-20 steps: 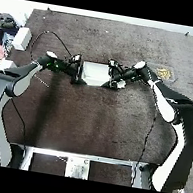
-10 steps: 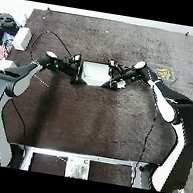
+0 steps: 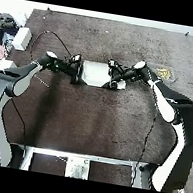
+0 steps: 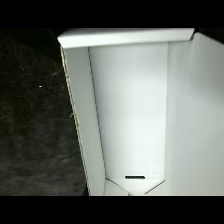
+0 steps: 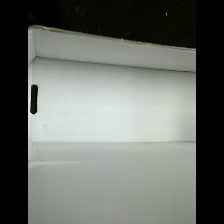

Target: Fold the box and place the chain.

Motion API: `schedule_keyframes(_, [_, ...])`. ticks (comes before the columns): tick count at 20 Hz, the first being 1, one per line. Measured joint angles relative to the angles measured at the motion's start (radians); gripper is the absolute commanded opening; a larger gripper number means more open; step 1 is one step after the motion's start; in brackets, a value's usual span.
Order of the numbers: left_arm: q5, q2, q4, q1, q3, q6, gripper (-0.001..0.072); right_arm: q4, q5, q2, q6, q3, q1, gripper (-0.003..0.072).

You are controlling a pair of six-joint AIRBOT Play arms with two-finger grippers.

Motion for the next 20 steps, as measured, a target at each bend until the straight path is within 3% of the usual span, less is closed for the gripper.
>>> schedule_keyframes(9, [0.014,0.0,-0.006,0.0,0.0,-0.002,0.0354,-0.039,0.008,0.05,0.024,-0.001,-0.037,0.072])
schedule_keyframes(17, [0.011,0.001,0.003,0.0,0.0,0.0,0.0354,-0.047,0.088,0.138,0.029,-0.001,-0.112,0.0714])
schedule_keyframes(18, [0.011,0.002,0.003,0.0,0.0,0.0,0.0354,-0.045,0.096,0.15,0.032,-0.001,-0.119,0.0674])
schedule_keyframes(19, [0.012,0.003,0.003,0.0,0.0,0.0,0.0354,-0.037,0.106,0.161,0.042,-0.001,-0.126,0.0382])
schedule_keyframes(20, [0.012,0.004,0.003,0.0,0.0,0.0,0.0354,-0.026,0.12,0.172,0.058,-0.001,-0.128,0.0151])
